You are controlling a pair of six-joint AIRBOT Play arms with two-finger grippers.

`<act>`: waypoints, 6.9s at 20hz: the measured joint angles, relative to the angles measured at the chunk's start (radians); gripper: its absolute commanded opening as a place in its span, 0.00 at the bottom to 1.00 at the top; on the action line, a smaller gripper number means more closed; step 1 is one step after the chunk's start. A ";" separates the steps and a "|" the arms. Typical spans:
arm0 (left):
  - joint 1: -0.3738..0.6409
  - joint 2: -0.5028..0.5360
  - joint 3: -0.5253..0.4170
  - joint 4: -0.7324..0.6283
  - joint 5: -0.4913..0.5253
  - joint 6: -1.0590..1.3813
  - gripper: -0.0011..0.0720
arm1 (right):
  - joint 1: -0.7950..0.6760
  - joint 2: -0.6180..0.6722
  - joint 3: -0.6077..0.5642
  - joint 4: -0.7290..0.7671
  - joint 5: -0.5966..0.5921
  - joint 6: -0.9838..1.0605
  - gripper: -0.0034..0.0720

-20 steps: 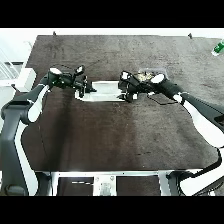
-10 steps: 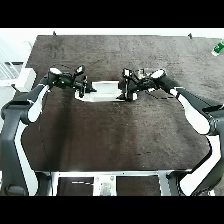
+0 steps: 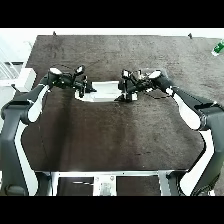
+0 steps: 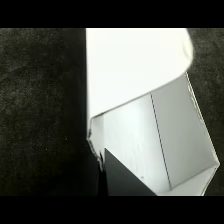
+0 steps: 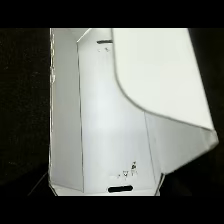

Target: Fold the box and place the chain.

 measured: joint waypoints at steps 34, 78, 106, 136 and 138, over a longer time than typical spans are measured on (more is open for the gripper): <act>0.000 0.000 0.000 0.000 0.000 0.000 0.04 | 0.013 -0.129 0.119 0.008 0.067 -0.010 0.93; 0.000 0.000 0.000 0.000 0.001 0.000 0.04 | 0.010 -0.130 0.119 0.015 0.053 -0.063 0.61; 0.097 0.138 0.005 0.003 -0.068 -0.002 0.38 | 0.010 -0.133 0.119 0.016 0.053 -0.063 0.61; -0.076 0.534 -0.510 -0.020 0.415 -0.237 0.03 | 0.010 -0.133 0.119 0.015 0.053 -0.062 0.61; -0.080 0.518 -0.503 -0.031 0.451 -0.248 0.03 | 0.010 -0.133 0.119 0.015 0.053 -0.062 0.61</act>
